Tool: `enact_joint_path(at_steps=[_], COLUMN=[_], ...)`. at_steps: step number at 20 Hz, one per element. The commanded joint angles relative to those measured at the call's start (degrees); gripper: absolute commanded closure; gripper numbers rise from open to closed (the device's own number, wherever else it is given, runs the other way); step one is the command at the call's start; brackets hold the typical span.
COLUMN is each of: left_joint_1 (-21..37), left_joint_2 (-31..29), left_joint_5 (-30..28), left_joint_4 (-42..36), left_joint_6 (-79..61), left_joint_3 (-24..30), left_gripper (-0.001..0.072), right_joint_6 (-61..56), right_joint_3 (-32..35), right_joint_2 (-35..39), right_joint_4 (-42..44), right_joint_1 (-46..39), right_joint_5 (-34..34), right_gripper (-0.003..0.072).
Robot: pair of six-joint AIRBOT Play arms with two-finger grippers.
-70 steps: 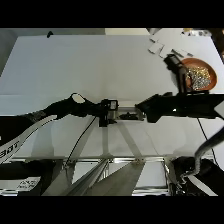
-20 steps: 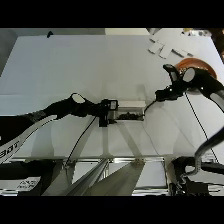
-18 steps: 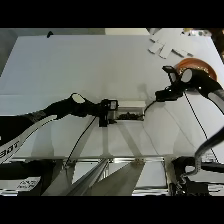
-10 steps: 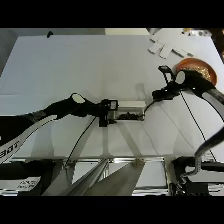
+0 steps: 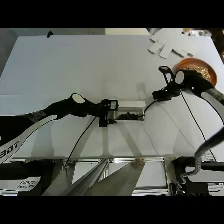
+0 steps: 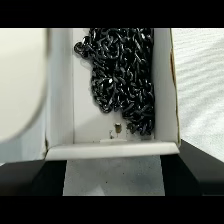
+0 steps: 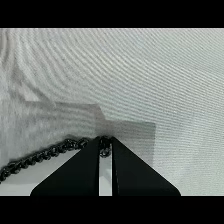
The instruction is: Fold the box and place the chain.
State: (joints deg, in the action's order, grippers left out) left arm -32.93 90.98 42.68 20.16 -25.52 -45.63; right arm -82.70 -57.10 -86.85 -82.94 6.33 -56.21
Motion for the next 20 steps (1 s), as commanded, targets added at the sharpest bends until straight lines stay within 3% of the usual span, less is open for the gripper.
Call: enact_joint_path(at_steps=[1, 7, 14, 16, 20], left_joint_1=[-0.02, -0.02, -0.02, -0.02, -0.02], left_joint_2=[0.02, 0.02, 0.02, 0.02, 0.02], left_joint_5=[-0.02, -0.02, -0.02, 0.02, 0.00], left_joint_4=[0.02, 0.02, 0.02, 0.02, 0.02], left_joint_6=[0.00, -0.02, 0.00, 0.00, 0.00], left_joint_3=[-0.04, -0.04, -0.04, -0.04, -0.04], left_gripper=[0.0436, 0.0436, 0.0436, 0.0436, 0.0436], right_joint_6=[0.22, 1.29, 13.46, 15.76, 16.87], right_joint_3=[0.02, 0.02, 0.02, 0.02, 0.02], right_joint_2=[0.81, 15.10, 33.90, 36.79, 37.86], right_joint_4=[0.22, 2.91, 24.59, 29.79, 32.26], right_joint_1=[0.04, 0.04, 0.04, 0.59, 7.74], right_joint_5=[-0.59, -5.01, -17.55, -20.09, -19.58], right_gripper=[0.0672, 0.0672, 0.0672, 0.0672, 0.0672])
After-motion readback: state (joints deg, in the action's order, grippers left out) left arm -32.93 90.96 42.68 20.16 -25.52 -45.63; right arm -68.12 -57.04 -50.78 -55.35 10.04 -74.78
